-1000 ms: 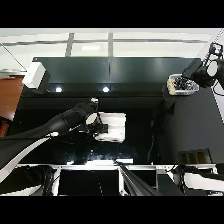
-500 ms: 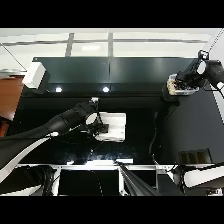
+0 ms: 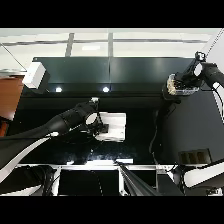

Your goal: Fold the box and place the chain.

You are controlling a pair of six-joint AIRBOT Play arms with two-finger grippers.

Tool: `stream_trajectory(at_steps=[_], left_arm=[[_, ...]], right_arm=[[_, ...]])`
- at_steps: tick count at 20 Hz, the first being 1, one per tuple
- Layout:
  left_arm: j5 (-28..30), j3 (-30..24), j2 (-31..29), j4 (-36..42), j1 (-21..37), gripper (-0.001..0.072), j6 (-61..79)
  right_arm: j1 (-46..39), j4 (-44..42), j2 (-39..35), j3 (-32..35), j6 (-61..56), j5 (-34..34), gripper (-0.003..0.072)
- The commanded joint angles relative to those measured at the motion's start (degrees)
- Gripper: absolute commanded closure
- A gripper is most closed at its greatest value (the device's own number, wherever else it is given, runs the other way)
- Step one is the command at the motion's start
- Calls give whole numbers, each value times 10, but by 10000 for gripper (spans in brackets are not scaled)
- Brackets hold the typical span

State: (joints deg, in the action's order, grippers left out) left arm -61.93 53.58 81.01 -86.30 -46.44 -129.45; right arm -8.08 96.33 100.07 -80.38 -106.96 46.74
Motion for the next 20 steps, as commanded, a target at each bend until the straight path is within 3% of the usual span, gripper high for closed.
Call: stream_trajectory(at_steps=[1,7,20], left_arm=[[-1,0,0,0,0,682,0],[-1,0,0,0,0,682,0],[-2,0,0,0,0,681,0]], right_arm=[[0,-3,3,-5,1,45,617],[0,-3,-28,-75,46,134,665],[0,-100,-262,-80,146,152,665]])
